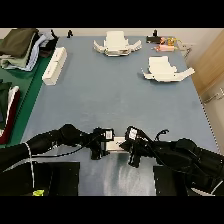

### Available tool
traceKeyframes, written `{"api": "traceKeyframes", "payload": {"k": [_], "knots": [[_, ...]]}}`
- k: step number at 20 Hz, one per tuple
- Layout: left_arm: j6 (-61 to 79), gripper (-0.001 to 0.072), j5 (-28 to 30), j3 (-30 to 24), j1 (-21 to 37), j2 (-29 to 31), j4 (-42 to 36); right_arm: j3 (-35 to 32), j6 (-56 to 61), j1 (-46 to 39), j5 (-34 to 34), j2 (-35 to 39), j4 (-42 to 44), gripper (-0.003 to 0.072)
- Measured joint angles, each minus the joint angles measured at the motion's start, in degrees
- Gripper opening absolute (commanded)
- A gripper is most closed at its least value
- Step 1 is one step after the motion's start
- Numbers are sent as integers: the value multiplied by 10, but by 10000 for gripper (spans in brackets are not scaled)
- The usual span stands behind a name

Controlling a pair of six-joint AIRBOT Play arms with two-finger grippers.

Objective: Fold the box.

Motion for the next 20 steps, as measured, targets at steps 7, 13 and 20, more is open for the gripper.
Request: {"api": "traceKeyframes", "payload": {"k": [7,13,20], "knots": [[0,472,0,0,0,0,1,1,0,0,-8,-35,2,4],[1,472,0,0,0,0,1,3,0,0,-19,-37,0,5],[0,472,0,0,0,0,0,30,3,-1,-29,7,-35,20]]}}
